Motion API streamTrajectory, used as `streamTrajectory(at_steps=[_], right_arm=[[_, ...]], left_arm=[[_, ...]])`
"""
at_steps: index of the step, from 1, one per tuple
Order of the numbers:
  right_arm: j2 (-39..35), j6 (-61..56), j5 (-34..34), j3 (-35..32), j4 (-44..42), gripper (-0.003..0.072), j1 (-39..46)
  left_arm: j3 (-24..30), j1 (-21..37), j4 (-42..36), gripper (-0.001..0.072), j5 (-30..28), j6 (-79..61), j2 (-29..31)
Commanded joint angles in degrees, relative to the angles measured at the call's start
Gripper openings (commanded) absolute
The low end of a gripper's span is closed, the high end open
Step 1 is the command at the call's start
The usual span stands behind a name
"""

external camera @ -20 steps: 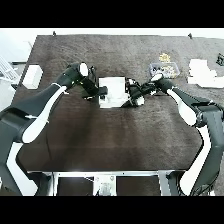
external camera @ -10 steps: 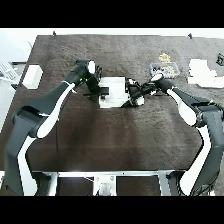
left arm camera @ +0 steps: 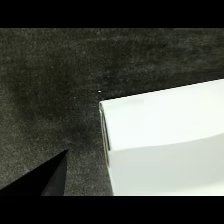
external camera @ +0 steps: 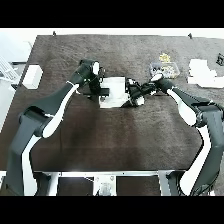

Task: Fold the box and place the chain.

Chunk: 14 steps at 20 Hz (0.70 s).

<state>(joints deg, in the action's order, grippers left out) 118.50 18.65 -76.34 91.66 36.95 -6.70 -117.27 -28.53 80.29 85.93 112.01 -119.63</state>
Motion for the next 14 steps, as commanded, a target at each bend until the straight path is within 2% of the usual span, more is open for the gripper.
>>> streamTrajectory(at_steps=[1, 2, 3, 4, 11, 12, 13, 14], right_arm=[[0.0, 0.0, -0.02, 0.02, -0.02, 0.0592, 0.0], [0.0, 0.0, -0.02, 0.02, -0.02, 0.0591, 0.0], [0.0, 0.0, -0.02, 0.02, -0.04, 0.0592, 0.0], [0.0, 0.0, -0.02, 0.02, -0.02, 0.0592, 0.0], [0.0, 0.0, -0.02, 0.02, -0.02, 0.0591, 0.0], [0.0, 0.0, -0.02, 0.02, -0.02, 0.0592, 0.0], [0.0, 0.0, -0.02, 0.02, -0.02, 0.0592, 0.0], [0.0, 0.0, -0.02, 0.02, -0.02, 0.0592, 0.0]], left_arm=[[-0.42, -0.39, 1.03, 0.0463, 0.66, -0.07, -0.5], [-0.42, -0.39, 1.03, 0.0395, 0.66, -0.09, -0.52], [-0.42, -0.39, 1.01, 0.0257, 0.59, -0.7, -0.52], [-0.42, -0.39, 1.01, 0.0231, 0.57, -1.07, -0.52], [-0.39, -0.39, 0.7, 0.0213, 0.52, -2.08, -0.55], [-0.39, -0.42, 0.52, 0.0057, 0.33, -2.67, -0.55], [-0.42, -0.63, 0.5, 0.0023, -0.2, -3.02, -0.55], [-0.42, -0.76, 0.5, 0.0023, -0.63, -3.15, -0.55]])
